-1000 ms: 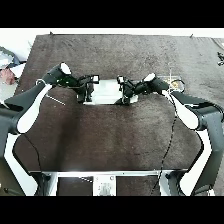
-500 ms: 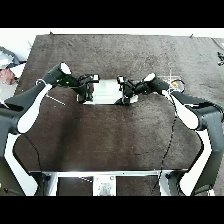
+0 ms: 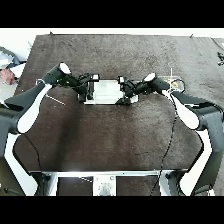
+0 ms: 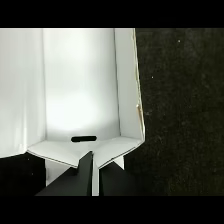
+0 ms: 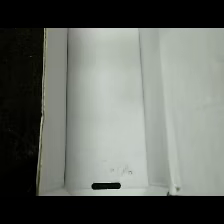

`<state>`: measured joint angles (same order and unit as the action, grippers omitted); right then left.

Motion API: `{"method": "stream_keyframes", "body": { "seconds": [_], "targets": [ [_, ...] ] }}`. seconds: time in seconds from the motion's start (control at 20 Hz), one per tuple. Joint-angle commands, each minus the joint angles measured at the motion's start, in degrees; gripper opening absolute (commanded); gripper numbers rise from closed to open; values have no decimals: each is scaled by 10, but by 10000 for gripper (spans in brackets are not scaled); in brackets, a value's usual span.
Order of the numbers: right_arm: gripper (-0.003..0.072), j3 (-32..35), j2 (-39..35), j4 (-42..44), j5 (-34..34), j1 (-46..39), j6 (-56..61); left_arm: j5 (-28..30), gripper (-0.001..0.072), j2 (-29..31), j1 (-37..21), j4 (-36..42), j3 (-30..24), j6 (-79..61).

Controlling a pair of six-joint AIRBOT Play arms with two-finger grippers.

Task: Fold the box and place the chain.

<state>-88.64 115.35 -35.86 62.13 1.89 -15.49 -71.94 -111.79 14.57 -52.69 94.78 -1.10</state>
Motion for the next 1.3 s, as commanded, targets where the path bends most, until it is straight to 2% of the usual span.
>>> {"method": "stream_keyframes", "body": {
  "seconds": [0.0, 0.85, 0.9, 0.95, 1.2, 1.25],
  "targets": [
    [385, 0, 0, 1, 0, 1, 0, -1, 24, 0, 0, 23, 0, -9],
    [385, 0, 0, 1, 0, 1, 0, -10, 26, -17, 0, 73, 0, -15],
    [385, 0, 0, 1, 0, 1, 0, -9, 89, -17, 0, 73, 0, -16],
    [385, 0, 0, 1, 0, 1, 0, -9, 226, -17, 0, 73, 0, -20],
    [385, 0, 0, 1, 0, 1, 0, -3, 267, -17, 0, 73, 0, -20],
    [386, 0, 0, 1, 0, 1, 0, -1, 433, -17, 0, 73, 0, -19]
  ]
}}
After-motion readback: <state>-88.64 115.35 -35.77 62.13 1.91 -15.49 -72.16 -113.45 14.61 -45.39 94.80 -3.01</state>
